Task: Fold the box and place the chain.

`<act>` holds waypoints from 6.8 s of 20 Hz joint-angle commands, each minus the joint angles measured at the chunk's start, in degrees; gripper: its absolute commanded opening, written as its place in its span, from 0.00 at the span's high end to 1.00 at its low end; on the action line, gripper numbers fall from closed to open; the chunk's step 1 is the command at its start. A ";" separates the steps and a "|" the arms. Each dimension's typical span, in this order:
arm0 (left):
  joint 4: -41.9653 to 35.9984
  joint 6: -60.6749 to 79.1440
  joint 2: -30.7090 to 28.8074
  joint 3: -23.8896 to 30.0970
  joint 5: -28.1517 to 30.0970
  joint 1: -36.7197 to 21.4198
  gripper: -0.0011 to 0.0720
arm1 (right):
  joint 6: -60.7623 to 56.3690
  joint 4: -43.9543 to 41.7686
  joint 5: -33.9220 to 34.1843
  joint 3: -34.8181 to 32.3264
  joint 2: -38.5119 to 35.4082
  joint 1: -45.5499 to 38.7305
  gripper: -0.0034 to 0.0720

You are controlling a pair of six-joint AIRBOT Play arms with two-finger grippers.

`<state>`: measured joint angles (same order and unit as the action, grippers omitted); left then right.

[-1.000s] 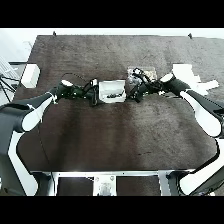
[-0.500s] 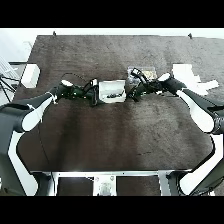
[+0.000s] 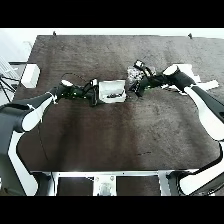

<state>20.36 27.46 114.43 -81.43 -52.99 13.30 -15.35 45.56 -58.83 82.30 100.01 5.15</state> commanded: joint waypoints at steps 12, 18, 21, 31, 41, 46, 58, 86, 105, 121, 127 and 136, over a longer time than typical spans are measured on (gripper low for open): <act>0.00 0.00 0.00 0.02 0.02 0.00 0.41 | 1.55 7.58 8.37 0.07 6.82 3.85 0.41; 0.00 0.00 0.00 0.02 0.02 0.00 0.41 | 1.49 10.62 11.02 0.09 8.48 5.11 0.77; 0.00 0.00 0.00 0.02 -0.02 0.00 0.41 | 1.44 10.54 7.08 1.05 7.17 4.74 0.95; 0.00 0.00 0.00 0.02 0.00 0.00 0.41 | -4.17 8.22 -0.44 1.73 -12.92 4.94 0.95; 0.00 0.00 -0.02 0.02 0.00 0.00 0.41 | -3.61 1.88 6.32 -0.04 -2.62 13.55 0.95; 0.00 0.00 0.00 0.02 0.00 0.00 0.41 | -4.04 1.75 12.02 0.07 3.45 14.16 0.75; 0.00 0.00 0.00 0.02 0.02 0.00 0.41 | -5.01 -0.74 20.41 2.56 -11.78 8.79 0.36; 0.00 0.00 0.00 0.02 0.00 0.00 0.41 | 1.07 -8.76 -7.98 11.85 4.81 7.32 0.68; 0.00 0.00 0.00 0.02 0.00 0.00 0.41 | 5.55 -7.17 -10.32 11.91 7.32 8.17 0.52; 0.00 0.00 -0.02 0.02 0.00 0.00 0.41 | 10.45 -6.12 -9.14 14.36 8.00 8.39 0.49; 0.00 0.00 0.00 0.02 0.00 0.00 0.41 | 10.43 -4.42 -9.11 14.64 8.37 8.83 0.50; 0.00 0.00 -0.02 0.02 0.02 -0.02 0.41 | 9.27 -3.96 -6.97 14.60 9.66 10.05 0.50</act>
<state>20.29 27.33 114.43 -81.43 -52.93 13.26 -5.06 41.52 -66.37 96.88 109.49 14.90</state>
